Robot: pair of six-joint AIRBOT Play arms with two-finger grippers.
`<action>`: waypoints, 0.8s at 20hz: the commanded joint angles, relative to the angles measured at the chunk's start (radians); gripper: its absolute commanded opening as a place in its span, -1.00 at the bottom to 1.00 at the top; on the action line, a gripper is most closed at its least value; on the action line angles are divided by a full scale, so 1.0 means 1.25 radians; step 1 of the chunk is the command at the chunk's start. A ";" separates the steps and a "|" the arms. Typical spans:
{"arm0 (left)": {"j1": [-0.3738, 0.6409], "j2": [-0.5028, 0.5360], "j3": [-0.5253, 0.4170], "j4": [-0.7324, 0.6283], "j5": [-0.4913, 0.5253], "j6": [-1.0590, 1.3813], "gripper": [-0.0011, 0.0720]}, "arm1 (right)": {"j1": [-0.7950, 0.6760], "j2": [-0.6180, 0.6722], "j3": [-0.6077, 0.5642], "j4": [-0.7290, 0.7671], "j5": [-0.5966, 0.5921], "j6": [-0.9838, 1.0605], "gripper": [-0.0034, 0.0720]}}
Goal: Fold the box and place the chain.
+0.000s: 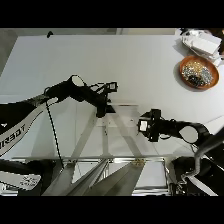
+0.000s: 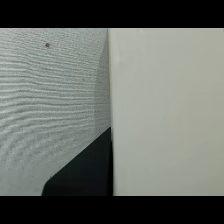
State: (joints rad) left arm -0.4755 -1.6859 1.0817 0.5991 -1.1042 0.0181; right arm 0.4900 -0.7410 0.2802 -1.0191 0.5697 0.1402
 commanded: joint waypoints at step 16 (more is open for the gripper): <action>0.000 0.001 0.001 0.000 0.001 0.000 -0.94 | 0.211 -0.057 -0.078 -0.008 -0.217 0.079 0.55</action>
State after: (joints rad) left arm -0.4755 -1.6859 1.0817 0.5991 -1.1038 0.0177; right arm 0.7486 -0.7975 0.1806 -1.0489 0.3222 0.2359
